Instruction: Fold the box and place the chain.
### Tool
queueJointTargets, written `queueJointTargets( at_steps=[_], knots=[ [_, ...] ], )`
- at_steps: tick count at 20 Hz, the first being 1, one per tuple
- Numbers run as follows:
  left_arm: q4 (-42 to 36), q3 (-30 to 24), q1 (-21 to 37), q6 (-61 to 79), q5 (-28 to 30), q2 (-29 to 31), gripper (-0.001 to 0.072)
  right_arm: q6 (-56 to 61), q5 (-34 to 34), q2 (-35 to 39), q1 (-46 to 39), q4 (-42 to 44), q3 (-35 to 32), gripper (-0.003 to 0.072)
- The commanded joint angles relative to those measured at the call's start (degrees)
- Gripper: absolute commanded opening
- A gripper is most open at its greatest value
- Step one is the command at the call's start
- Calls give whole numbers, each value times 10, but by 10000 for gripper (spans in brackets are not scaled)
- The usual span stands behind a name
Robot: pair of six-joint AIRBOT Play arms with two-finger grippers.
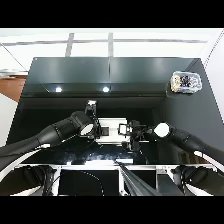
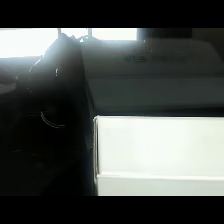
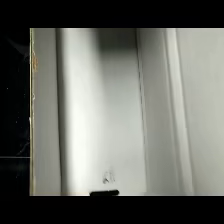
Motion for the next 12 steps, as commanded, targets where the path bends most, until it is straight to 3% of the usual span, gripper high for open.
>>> queueJointTargets(
  at_steps=[1, 4, 9, 12],
  knots=[
    [9, 0, 7, 16, -9, 0, 30, 11, 2, 17, -2, -42, 1, 705],
    [9, 1, 16, 34, -11, 0, 29, 38, 15, 37, -7, -103, 6, 699],
    [41, 7, 16, 38, -50, -3, 28, 37, 50, 42, -7, -106, 7, 698],
    [38, 7, 15, 37, -44, -7, 29, 36, 50, 41, -6, -91, 7, 698]
  ],
)
